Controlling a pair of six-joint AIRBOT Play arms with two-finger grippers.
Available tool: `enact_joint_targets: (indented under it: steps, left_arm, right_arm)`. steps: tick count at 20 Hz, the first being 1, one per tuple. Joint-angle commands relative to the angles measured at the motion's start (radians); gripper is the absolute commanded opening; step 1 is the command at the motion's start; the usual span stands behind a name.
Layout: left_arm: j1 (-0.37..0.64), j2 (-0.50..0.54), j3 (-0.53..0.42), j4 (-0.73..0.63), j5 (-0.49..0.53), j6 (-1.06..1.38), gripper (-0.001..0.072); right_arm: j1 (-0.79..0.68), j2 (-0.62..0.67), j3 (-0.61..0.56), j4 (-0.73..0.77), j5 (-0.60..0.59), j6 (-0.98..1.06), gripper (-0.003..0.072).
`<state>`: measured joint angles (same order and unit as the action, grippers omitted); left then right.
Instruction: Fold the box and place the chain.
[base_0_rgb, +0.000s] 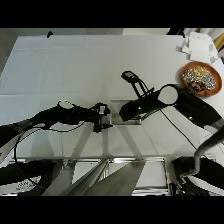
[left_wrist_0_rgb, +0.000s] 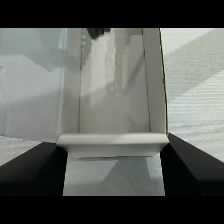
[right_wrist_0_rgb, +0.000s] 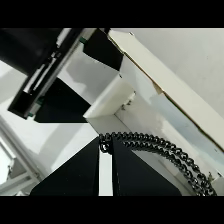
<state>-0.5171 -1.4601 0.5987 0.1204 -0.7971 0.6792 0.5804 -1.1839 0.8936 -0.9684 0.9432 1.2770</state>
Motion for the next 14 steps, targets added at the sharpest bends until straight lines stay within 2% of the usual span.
enact_joint_targets:
  steps: [1,8,9,11,12,14]
  left_arm:
    - [0.000,0.000,0.000,0.000,0.000,0.001,0.0071]
    - [0.000,0.000,0.000,0.000,0.000,0.000,0.0070]
    - [0.000,0.000,0.000,0.000,0.000,0.000,0.0070]
    - [0.000,0.000,0.000,0.000,0.000,0.000,0.0071]
    - [0.000,0.000,0.000,0.000,0.000,0.000,0.0070]
    - [0.000,0.000,0.000,0.000,0.000,0.000,0.0071]
  right_arm:
    - [0.006,-0.064,-0.011,0.003,-0.024,-0.003,0.0014]
    - [0.076,-0.111,-0.024,-0.039,-0.040,-0.003,0.0018]
    - [0.088,-0.111,-0.024,-0.058,-0.053,-0.003,0.0045]
    - [0.093,-0.111,-0.024,-0.063,-0.063,-0.002,0.0284]
    - [0.092,-0.111,-0.024,-0.064,-0.063,-0.002,0.0314]
    - [0.092,-0.103,-0.023,-0.072,-0.058,-0.002,0.0313]
